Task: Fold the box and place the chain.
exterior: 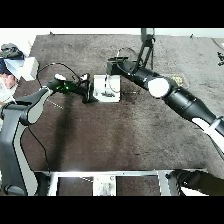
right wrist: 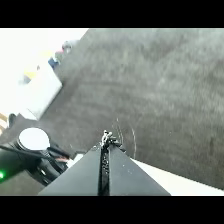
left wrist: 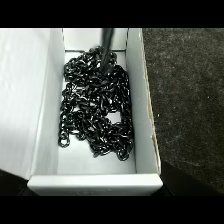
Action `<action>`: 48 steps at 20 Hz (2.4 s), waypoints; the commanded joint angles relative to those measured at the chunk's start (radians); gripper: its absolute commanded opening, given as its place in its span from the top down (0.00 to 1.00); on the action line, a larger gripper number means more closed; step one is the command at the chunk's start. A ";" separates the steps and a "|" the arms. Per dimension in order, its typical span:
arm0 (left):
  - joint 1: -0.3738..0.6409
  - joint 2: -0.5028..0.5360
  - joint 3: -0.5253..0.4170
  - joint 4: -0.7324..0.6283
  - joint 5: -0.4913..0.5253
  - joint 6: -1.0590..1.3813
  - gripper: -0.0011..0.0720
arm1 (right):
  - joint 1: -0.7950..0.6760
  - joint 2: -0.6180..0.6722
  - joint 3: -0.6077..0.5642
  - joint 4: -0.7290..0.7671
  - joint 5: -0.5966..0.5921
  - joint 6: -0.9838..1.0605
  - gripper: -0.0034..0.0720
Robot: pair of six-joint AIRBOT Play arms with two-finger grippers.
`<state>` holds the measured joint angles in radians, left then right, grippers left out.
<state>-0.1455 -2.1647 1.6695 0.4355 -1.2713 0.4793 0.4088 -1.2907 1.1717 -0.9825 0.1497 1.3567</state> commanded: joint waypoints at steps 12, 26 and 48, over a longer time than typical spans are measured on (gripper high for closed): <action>0.001 0.000 0.000 0.000 0.000 0.000 0.42 | -0.427 -0.174 0.014 -0.197 0.493 -0.127 0.65; 0.001 0.000 0.000 0.000 0.000 0.000 0.42 | -0.494 -0.509 0.255 -0.122 0.748 -0.585 0.45; 0.001 0.000 0.000 0.000 0.000 0.000 0.42 | -0.466 -0.513 0.253 -0.171 0.670 -0.692 0.42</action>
<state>-0.1455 -2.1647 1.6695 0.4355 -1.2713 0.4797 -0.0566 -1.7916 1.4242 -1.1271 0.8082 0.6662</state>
